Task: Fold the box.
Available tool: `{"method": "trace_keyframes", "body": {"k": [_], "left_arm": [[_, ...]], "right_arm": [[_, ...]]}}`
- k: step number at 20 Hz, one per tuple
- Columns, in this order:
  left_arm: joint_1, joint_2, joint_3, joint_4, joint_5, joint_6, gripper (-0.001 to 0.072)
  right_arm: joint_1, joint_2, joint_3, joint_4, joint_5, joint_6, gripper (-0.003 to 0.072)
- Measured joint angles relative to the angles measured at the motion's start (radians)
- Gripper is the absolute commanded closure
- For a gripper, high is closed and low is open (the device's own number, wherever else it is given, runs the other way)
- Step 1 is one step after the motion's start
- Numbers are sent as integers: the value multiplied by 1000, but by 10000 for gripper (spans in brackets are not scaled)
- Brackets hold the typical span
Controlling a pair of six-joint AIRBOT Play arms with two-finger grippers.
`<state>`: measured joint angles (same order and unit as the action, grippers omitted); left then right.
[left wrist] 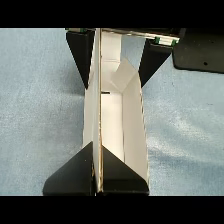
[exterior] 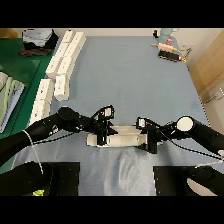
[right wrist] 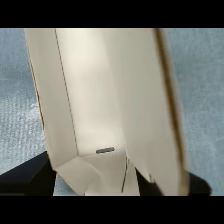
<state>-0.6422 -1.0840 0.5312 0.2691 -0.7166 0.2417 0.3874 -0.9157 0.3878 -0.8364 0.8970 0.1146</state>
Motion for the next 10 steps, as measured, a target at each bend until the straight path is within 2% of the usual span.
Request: {"method": "trace_keyframes", "body": {"k": [2,4,10], "left_arm": [[0,0,0,0,0,0,694],[0,0,0,0,0,0,693],[0,0,0,0,0,0,693]], "right_arm": [[0,0,0,2,0,0,-11],[0,0,0,3,1,0,47],[0,0,-2,8,1,-41,46]]}}
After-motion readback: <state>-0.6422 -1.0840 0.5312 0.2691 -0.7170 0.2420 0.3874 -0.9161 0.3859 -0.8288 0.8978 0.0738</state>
